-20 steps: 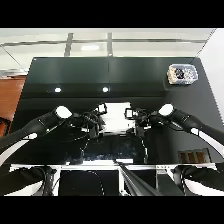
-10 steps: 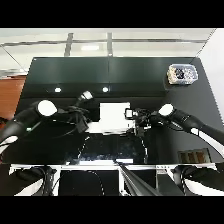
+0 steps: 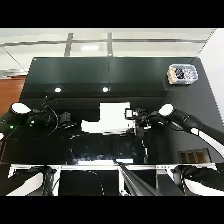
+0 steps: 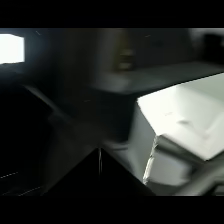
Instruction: Fold the box and place the chain.
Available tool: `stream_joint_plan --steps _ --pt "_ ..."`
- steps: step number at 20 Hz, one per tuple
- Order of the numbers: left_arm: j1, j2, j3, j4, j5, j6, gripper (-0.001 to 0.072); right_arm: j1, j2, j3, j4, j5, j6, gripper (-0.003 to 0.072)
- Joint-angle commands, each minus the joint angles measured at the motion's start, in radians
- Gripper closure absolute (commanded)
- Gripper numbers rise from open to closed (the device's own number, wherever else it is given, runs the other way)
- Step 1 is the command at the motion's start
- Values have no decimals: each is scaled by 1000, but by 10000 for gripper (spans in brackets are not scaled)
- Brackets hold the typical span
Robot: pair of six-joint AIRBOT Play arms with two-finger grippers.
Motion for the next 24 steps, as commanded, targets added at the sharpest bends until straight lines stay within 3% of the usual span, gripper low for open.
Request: stream_joint_plan --steps 1,8,12,15,16,20,21,24 --pt "5 -114 -39 -174 -12 56 682 1 0 0 0 0 0 485" --pt "-229 -219 40 -222 60 98 681 1 0 0 0 0 0 485" --pt "-245 -225 116 -246 -38 162 659 1 0 0 0 0 0 485" --pt "-248 -225 149 -251 -61 160 154 1 0 0 0 0 0 485" --pt "-249 -225 154 -263 -69 160 130 1 0 0 0 0 0 485" --pt "-281 -225 179 -306 -97 153 140 1 0 0 0 0 0 485" --pt "-296 -225 191 -306 -100 151 209 1 0 0 0 0 0 485" --pt "-335 -225 224 -277 -95 72 230 1 0 0 0 0 0 485"
